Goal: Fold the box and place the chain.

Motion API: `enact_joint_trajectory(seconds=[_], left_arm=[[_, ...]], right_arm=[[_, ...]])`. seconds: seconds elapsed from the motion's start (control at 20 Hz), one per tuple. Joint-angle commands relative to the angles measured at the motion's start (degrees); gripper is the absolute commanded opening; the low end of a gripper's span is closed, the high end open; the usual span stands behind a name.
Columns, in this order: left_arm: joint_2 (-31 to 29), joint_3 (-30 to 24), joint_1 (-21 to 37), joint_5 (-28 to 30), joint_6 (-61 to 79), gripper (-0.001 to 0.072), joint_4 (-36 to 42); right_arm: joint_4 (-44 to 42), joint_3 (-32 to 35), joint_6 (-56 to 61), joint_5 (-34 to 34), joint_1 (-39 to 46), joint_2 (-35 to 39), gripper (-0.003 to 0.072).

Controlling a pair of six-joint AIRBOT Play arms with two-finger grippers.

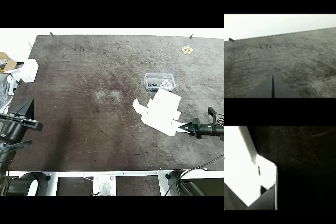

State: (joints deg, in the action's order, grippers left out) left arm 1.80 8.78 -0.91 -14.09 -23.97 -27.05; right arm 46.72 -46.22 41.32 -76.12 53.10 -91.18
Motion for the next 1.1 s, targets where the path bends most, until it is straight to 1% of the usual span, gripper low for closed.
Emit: enact_joint_trajectory(seconds=[0.0, 0.1, 0.2, 0.3, 0.45, 0.55, 0.65, 0.75, 0.85, 1.05], left_arm=[[0.0, 0.0, 0.0, 0.0, 0.0, 0.001, 0.0], [0.0, 0.0, 0.0, 0.0, 0.0, 0.001, 0.0], [0.0, 0.0, 0.0, 0.0, 0.0, 0.001, 0.0], [0.0, 0.0, 0.0, 0.0, 0.0, 0.001, 0.0], [0.0, 0.0, 0.0, 0.0, 0.0, 0.001, 0.0], [0.0, 0.0, 0.0, 0.0, 0.0, 0.001, 0.0], [0.0, 0.0, 0.0, 0.0, 0.0, 0.001, 0.1], [0.0, 0.0, 0.0, 0.1, 0.0, 0.001, 0.1], [0.0, 0.0, 0.0, 0.1, 0.0, 0.0009, 0.1], [0.0, 0.0, 0.0, 0.1, 0.0, 0.001, 0.1]], right_arm=[[-0.9, 0.4, -2.7, -5.5, 0.5, 0.1, 0.0], [-0.9, 2.2, -2.8, -8.3, 0.0, 1.9, -0.0001], [-0.9, 4.4, -2.8, -8.5, -2.3, 4.3, -0.0001], [-1.9, 6.3, -3.1, -8.3, -6.7, 6.5, -0.0001], [-5.4, 7.1, -3.5, -8.3, -15.1, 8.8, -0.0001], [-9.9, 7.1, -3.2, -6.3, -21.2, 9.4, -0.0001], [-15.6, 7.0, -3.3, -1.2, -26.7, 9.4, -0.0001], [-19.0, 5.6, -3.4, 4.5, -32.5, 9.4, -0.0001], [-21.6, 2.3, -3.9, 6.4, -38.1, 9.3, -0.0001], [-21.5, -6.6, -3.8, 12.1, -46.1, 7.8, -0.0001]])
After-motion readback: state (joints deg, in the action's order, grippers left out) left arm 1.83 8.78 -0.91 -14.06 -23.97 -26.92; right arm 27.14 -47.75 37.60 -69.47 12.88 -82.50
